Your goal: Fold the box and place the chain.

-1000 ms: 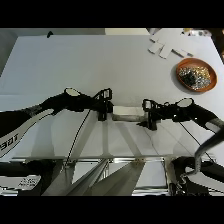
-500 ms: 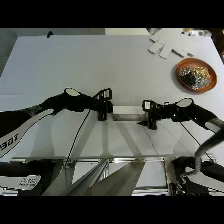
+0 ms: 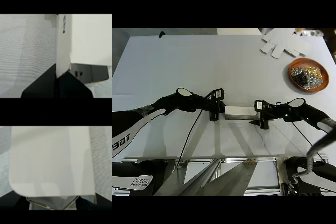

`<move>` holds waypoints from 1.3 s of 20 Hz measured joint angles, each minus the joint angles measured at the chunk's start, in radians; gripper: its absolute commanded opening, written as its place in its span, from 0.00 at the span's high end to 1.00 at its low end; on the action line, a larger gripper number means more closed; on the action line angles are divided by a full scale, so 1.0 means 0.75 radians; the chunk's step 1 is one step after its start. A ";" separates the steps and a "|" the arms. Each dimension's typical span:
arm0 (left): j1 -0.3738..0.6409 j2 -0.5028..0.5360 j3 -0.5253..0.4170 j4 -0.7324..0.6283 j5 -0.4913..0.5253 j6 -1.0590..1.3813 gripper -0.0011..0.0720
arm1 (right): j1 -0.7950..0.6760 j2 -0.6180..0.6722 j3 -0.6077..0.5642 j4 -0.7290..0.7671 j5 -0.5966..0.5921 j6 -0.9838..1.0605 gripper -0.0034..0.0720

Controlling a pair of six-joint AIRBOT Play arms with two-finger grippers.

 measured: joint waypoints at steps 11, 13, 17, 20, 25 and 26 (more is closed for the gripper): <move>0.000 0.000 0.000 -0.001 0.001 0.000 0.97 | 0.000 -0.018 0.000 0.006 -0.001 -0.034 0.13; 0.000 0.000 0.000 -0.001 0.001 0.000 0.97 | 0.000 -0.020 0.000 0.006 0.000 -0.035 0.13; 0.000 0.000 0.000 -0.001 0.001 0.000 0.97 | 0.000 -0.025 0.000 0.005 0.000 -0.036 0.13; 0.000 0.000 0.000 -0.001 0.001 0.000 0.97 | 0.000 -0.027 0.000 0.004 -0.002 -0.036 0.21; 0.000 0.000 0.000 0.000 0.001 0.000 0.97 | 0.000 -0.027 0.000 0.002 -0.004 -0.036 0.23; 0.000 0.000 0.000 -0.001 0.001 0.000 0.97 | 0.000 -0.027 0.000 0.002 -0.005 -0.036 0.23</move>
